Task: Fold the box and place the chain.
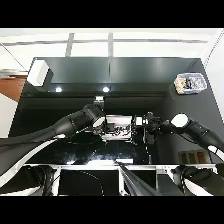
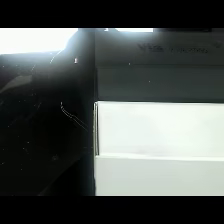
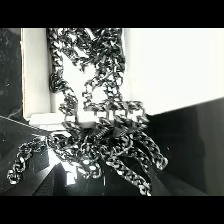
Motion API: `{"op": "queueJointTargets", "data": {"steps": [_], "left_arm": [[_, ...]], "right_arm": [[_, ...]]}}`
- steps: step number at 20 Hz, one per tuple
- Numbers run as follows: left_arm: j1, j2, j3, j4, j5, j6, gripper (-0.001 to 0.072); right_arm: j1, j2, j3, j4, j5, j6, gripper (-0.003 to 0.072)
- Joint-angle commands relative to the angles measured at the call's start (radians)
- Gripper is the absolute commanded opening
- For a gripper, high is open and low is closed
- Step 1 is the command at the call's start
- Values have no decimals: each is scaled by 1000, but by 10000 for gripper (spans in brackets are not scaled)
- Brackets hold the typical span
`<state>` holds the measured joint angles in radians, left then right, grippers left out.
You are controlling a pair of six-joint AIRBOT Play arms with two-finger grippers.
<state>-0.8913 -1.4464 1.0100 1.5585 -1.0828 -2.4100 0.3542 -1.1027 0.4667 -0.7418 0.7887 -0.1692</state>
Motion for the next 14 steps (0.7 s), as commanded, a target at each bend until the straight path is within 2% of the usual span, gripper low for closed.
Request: {"op": "queueJointTargets", "data": {"steps": [1, 14], "left_arm": [[1, 0, 0, -1, 0, 0, 30], [1, 0, 0, -3, 1, 0, 29]], "right_arm": [[4, -35, -1, 51, -12, -117, 713], [5, -56, -1, 61, -13, -110, 704]]}}
